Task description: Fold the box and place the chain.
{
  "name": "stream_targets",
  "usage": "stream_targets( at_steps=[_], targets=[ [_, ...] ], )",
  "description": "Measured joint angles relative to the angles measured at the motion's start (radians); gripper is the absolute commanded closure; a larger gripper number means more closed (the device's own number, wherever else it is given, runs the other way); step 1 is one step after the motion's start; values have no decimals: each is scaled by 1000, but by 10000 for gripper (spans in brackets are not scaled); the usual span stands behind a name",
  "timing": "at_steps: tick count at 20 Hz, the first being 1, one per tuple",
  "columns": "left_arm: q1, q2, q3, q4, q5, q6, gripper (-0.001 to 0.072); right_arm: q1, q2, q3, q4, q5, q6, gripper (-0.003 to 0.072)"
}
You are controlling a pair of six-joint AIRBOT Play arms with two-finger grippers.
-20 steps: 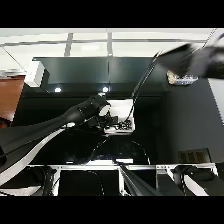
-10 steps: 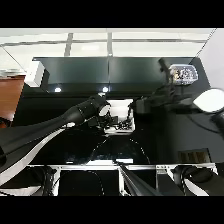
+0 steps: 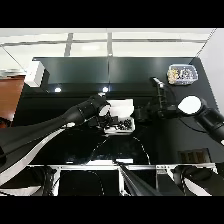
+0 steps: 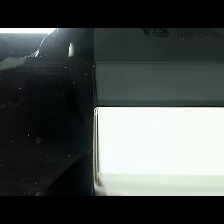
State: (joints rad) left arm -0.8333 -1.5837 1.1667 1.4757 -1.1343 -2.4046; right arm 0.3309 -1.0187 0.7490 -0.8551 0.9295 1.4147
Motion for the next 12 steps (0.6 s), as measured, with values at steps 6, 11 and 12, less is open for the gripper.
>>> stream_targets(
  at_steps=[6, 11, 12],
  targets=[
    [1, 0, 0, -8, 2, 9, 604, -123, 11, -1, -121, 82, 2, 352],
    [3, 43, 12, -5, -39, 32, 197, -120, 13, -2, -143, 111, 3, 352],
    [3, 61, 14, 13, -55, 55, 198, -117, 13, -2, -144, 112, 3, 352]
  ],
)
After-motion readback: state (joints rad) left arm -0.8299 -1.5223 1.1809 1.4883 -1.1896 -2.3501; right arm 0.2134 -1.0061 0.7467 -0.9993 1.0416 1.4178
